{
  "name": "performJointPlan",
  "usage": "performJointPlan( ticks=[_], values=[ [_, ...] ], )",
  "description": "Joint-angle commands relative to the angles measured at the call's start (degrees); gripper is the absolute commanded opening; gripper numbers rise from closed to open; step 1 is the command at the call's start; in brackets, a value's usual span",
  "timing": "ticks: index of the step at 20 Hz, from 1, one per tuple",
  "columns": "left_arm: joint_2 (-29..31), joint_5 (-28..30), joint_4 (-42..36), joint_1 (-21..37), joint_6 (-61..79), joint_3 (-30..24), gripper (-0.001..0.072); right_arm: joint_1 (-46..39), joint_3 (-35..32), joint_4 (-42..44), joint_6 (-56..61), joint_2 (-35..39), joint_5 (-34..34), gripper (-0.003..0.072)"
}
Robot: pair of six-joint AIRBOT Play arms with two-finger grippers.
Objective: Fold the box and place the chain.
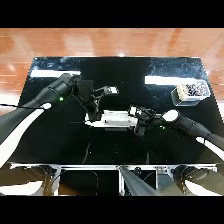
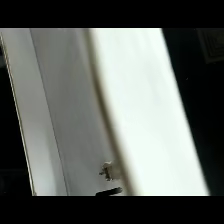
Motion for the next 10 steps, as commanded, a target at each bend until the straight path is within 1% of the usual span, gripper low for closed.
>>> performJointPlan(
  ticks=[1, 3, 4, 5, 6, 7, 8, 9, 10],
  values=[
    [3.67, 3.56, 1.25, 3.67, -6.29, 0.22, 0.0508, 0.0, 0.02, -0.02, -0.02, 0.0, 0.15, 0.0595],
    [5.4, 7.37, 1.44, 6.16, -11.43, 0.2, 0.0503, 0.0, 0.02, -0.02, -0.02, -0.02, 0.15, 0.0595],
    [6.03, 9.53, 1.16, 7.1, -13.51, 0.2, 0.0484, 0.0, 0.04, -0.02, -0.02, 0.0, 0.17, 0.0595],
    [6.62, 11.41, 0.11, 7.76, -14.56, 0.15, 0.0483, 0.0, 0.02, -0.02, -0.02, -0.02, 0.17, 0.0595],
    [7.13, 12.59, -1.81, 8.02, -14.51, 0.15, 0.0451, 0.0, 0.02, -0.02, -0.02, -0.02, 0.2, 0.0595],
    [7.58, 13.0, -3.93, 8.0, -14.16, 0.15, 0.0381, 0.0, 0.02, -0.02, -0.02, 0.0, 0.2, 0.0595],
    [8.13, 13.68, -6.64, 7.93, -13.97, 0.13, 0.0279, 0.0, 0.02, -0.04, -0.02, 0.0, 0.2, 0.0595],
    [8.72, 14.05, -8.72, 7.85, -13.57, 0.02, 0.0131, 0.0, 0.02, -0.04, -0.02, -0.02, 0.22, 0.0595],
    [9.7, 13.84, -10.27, 7.63, -12.13, -0.59, 0.0021, 0.0, 0.04, -0.04, -0.02, 0.0, 0.22, 0.0595]
  ],
)
